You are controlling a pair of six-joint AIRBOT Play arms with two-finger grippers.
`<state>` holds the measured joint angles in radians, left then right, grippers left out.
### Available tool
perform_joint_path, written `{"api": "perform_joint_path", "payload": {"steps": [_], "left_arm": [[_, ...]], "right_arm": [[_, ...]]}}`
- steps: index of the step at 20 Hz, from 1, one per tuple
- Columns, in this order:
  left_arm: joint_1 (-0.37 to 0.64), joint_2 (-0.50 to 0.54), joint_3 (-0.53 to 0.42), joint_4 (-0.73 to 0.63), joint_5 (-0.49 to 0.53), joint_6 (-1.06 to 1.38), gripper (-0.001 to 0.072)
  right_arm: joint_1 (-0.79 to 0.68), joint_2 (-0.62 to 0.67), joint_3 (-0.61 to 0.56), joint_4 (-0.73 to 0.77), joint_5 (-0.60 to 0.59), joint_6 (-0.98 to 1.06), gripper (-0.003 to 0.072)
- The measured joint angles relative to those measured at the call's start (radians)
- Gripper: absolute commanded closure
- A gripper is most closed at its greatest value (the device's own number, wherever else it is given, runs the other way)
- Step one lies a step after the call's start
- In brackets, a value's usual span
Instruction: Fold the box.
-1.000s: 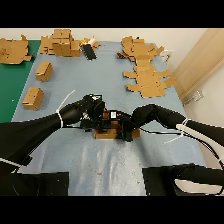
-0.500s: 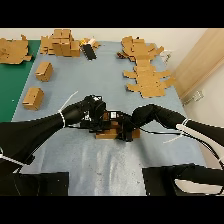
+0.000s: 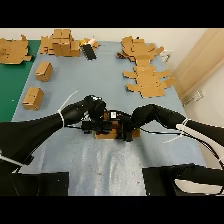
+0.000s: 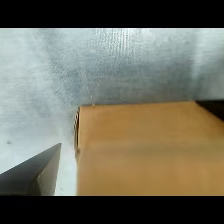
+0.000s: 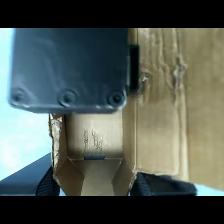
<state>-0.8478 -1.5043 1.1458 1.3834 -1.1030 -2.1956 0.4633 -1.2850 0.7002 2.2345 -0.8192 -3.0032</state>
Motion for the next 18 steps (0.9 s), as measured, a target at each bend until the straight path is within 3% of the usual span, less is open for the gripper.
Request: {"api": "perform_joint_path", "payload": {"steps": [9,10,11,18], "left_arm": [[0.057,0.092,0.000,0.004,-0.004,-0.004,0.0086],[0.069,0.102,0.000,0.004,-0.006,-0.003,0.0222],[0.081,0.110,0.000,0.004,-0.011,-0.003,0.0306],[0.127,0.163,0.000,0.005,-0.040,0.028,0.0309]], "right_arm": [[0.000,0.000,0.000,-0.001,0.000,0.000,0.0187],[0.000,0.000,0.000,-0.001,0.000,0.000,0.0187],[0.000,0.000,0.000,-0.001,0.000,0.000,0.0187],[0.000,0.000,0.000,-0.001,0.000,0.000,0.0187]]}}
